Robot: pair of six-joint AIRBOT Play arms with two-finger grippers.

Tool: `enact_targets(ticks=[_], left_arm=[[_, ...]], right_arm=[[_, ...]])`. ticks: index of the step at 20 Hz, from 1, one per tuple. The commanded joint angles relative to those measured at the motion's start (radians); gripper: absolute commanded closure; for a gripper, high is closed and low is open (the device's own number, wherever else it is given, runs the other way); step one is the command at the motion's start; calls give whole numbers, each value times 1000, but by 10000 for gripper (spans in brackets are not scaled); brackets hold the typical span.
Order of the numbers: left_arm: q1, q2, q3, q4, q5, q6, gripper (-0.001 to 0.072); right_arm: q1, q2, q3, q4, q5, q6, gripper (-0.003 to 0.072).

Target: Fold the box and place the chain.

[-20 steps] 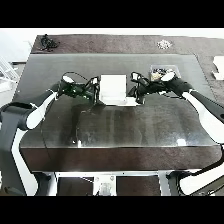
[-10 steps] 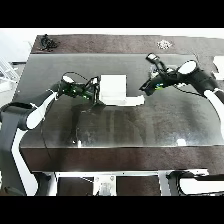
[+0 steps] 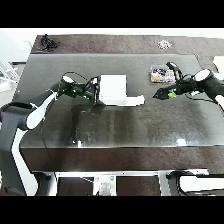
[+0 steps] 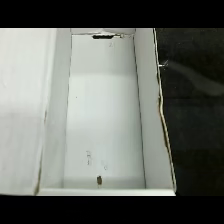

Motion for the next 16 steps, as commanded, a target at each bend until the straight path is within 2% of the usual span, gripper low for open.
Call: enact_targets(ticks=[1, 3, 9, 16], left_arm=[[1, 1, 0, 0, 1, 0, 251], [1, 0, 0, 0, 0, 0, 250], [1, 0, 0, 0, 0, 0, 250], [1, 0, 0, 0, 1, 0, 250]], right_arm=[[-8, -77, -32, 91, -26, -28, 674], [19, -112, -32, 219, -26, -98, 674], [156, -172, -30, 316, -111, -125, 673], [185, -144, 39, 313, -64, -90, 673]])
